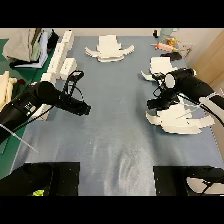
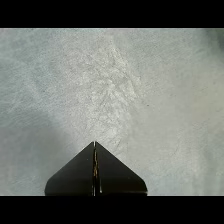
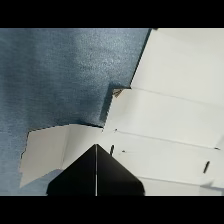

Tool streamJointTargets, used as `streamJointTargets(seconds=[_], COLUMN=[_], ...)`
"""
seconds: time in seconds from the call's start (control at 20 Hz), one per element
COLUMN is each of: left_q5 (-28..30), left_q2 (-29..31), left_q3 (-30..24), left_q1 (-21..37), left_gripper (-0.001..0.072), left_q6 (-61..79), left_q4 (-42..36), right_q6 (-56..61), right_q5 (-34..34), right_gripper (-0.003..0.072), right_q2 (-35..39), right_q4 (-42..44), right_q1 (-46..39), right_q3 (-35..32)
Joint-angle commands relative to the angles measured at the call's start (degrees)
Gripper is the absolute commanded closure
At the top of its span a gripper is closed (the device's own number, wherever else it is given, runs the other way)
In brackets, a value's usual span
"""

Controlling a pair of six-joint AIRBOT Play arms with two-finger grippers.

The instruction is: Fold the box.

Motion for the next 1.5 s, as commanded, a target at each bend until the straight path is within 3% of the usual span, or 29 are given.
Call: streamJointTargets(seconds=[0.0, 0.75, 1.05, 1.35, 1.4, 1.45], left_q5=[0.0, 0.0, 7.6, 8.3, 8.9, 9.2], left_q2=[0.0, 0.0, 0.0, 0.0, 0.0, 0.0], left_q3=[0.0, 0.0, 0.0, 0.0, 0.0, 0.0], left_q1=[0.0, 0.0, 0.0, 0.0, 0.0, 0.0], left_gripper=[0.0693, 0.0693, 0.0693, 0.0693, 0.0693, 0.0692], left_q6=[0.0, 0.0, 0.0, 0.0, 0.0, 0.0], left_q4=[0.0, 0.0, 0.0, -0.7, -0.7, -0.7], right_q6=[0.0, 0.2, 3.0, 3.0, 3.1, 3.1], right_q5=[0.0, -2.1, -9.1, -17.5, -16.1, -12.2], right_gripper=[0.0680, 0.0680, 0.0680, 0.0680, 0.0669, 0.0546], right_q2=[0.0, -0.1, -0.1, -0.1, -0.1, -0.1], right_q4=[0.0, 0.4, 17.3, 22.0, 19.5, 15.4], right_q1=[0.0, 0.0, 0.0, -0.1, -0.9, -2.5], right_q3=[0.0, 0.0, 0.0, 0.3, 1.8, 4.4])
